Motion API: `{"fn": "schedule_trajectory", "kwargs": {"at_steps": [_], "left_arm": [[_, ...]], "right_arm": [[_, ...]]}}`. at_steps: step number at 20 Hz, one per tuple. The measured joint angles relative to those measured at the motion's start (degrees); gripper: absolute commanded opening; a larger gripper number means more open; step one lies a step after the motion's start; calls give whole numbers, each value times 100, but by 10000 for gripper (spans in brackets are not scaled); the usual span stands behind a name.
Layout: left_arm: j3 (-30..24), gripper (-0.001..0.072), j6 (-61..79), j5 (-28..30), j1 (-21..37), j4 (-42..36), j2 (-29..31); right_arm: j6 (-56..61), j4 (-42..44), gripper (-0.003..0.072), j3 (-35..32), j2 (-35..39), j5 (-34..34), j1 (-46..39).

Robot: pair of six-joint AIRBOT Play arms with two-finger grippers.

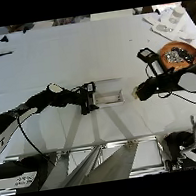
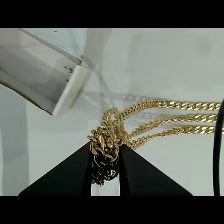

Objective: Fold the box and place the chain.

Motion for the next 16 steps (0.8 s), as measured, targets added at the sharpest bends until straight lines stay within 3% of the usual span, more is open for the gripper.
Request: {"fn": "schedule_trajectory", "kwargs": {"at_steps": [8,16], "left_arm": [[0,291,0,0,0,2,0],[0,291,0,0,0,0,0]], "right_arm": [[350,46,7,0,-369,-1075,1110],[431,605,9,0,-1574,-2306,1556]]}}
